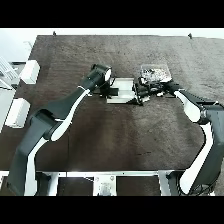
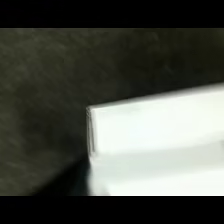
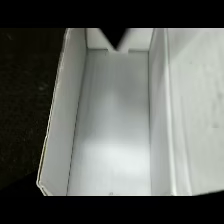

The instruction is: Fold the box and place the chain.

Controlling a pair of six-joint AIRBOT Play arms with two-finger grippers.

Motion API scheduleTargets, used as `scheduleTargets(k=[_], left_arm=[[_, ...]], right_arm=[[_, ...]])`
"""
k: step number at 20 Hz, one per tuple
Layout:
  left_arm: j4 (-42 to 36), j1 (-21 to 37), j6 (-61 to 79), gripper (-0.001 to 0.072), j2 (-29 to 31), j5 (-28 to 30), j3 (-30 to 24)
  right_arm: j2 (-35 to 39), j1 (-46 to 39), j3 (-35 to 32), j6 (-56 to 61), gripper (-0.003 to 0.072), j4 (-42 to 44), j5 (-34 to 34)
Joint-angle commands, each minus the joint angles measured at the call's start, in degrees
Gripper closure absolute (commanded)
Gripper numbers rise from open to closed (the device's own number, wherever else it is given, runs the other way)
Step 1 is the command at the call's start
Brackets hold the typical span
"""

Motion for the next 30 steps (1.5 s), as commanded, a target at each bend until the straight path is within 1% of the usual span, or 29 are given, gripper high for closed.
scheduleTargets(k=[1,6,10,14,16,17,19,21,22,24,25,26,28,30], left_arm=[[0.13,0.07,-0.39,0.0088,0.37,-0.35,0.02],[-0.48,0.5,-0.31,0.0084,2.34,-1.68,0.0],[-7.54,2.93,2.29,0.0084,5.22,-5.35,-0.15],[-10.67,5.57,9.68,0.0084,9.92,-7.13,-0.28],[-11.43,7.15,16.92,0.0084,12.96,-7.39,-0.28],[-12.07,8.15,22.77,0.0085,14.45,-6.21,-0.28],[-12.35,9.77,38.27,0.0085,16.83,-3.26,-0.63],[-13.99,11.32,53.48,0.0085,18.34,-0.9,-2.43],[-16.26,12.11,60.08,0.0085,18.43,-0.66,-3.19],[-25.05,14.29,71.76,0.0085,18.4,0.07,-5.33],[-27.71,15.5,75.97,0.0086,18.4,-1.99,-6.67],[-29.68,16.87,76.61,0.0085,18.4,-4.52,-7.91],[-32.35,18.38,76.63,0.0085,18.38,-4.94,-8.63],[-32.15,18.82,79.01,0.0084,17.62,-5.55,-8.81]], right_arm=[[-0.02,-0.02,0.02,0.2,0.0104,0.22,0.39],[-0.02,-0.02,0.0,0.2,0.0104,0.22,0.39],[-0.02,-0.02,0.02,0.22,0.0104,0.22,0.39],[-0.02,-0.02,0.0,0.2,0.0104,0.22,0.39],[-0.02,-0.02,0.0,0.2,0.0104,0.22,0.39],[-0.02,-0.02,0.02,0.22,0.0104,0.22,0.39],[-0.02,-0.02,0.0,0.2,0.0104,0.22,0.39],[-0.02,-0.02,0.02,0.2,0.0104,0.22,0.39],[-0.02,-0.02,0.02,0.2,0.0103,0.22,0.39],[-0.02,-0.02,0.02,0.2,0.0104,0.22,0.39],[-0.02,-0.02,0.02,0.22,0.0103,0.22,0.39],[-0.02,-0.02,0.02,0.2,0.0104,0.22,0.39],[-0.02,-0.02,0.02,0.2,0.0104,0.22,0.39],[-0.02,-0.02,0.02,0.2,0.0104,0.22,0.39]])
